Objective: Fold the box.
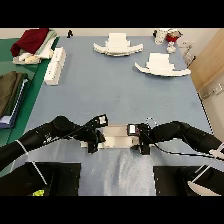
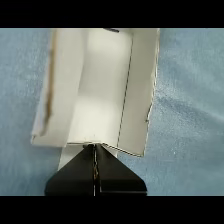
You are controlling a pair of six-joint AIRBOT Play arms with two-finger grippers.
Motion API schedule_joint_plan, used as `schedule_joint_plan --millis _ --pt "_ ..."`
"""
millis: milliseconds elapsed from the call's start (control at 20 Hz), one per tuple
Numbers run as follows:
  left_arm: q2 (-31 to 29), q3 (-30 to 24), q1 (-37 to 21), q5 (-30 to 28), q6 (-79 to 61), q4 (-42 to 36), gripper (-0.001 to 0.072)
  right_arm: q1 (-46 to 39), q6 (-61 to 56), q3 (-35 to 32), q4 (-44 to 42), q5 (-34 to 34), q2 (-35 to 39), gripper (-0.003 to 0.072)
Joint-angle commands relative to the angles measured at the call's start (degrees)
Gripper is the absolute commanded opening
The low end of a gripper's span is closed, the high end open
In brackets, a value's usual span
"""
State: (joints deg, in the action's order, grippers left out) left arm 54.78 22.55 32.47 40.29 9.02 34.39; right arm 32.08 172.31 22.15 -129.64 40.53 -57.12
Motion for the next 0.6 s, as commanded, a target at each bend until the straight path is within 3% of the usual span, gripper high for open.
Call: schedule_joint_plan --millis 0,200,350,550 --pt "-4.15 1.73 -0.07 3.98 25.09 15.54 0.0016 0.04 0.00 0.02 -0.02 -0.02 0.00 0.0551" --pt "-12.76 5.33 -0.59 11.02 61.05 35.87 0.0015 0.04 0.00 0.02 -0.02 -0.02 0.00 0.0551" --pt "-19.12 6.01 -6.40 14.29 82.95 48.37 0.0017 0.04 0.02 0.02 -0.02 -0.02 0.00 0.0551" --pt "-20.15 5.57 -15.08 21.77 85.53 47.39 0.0017 0.04 0.00 0.02 -0.02 -0.02 0.00 0.0551"
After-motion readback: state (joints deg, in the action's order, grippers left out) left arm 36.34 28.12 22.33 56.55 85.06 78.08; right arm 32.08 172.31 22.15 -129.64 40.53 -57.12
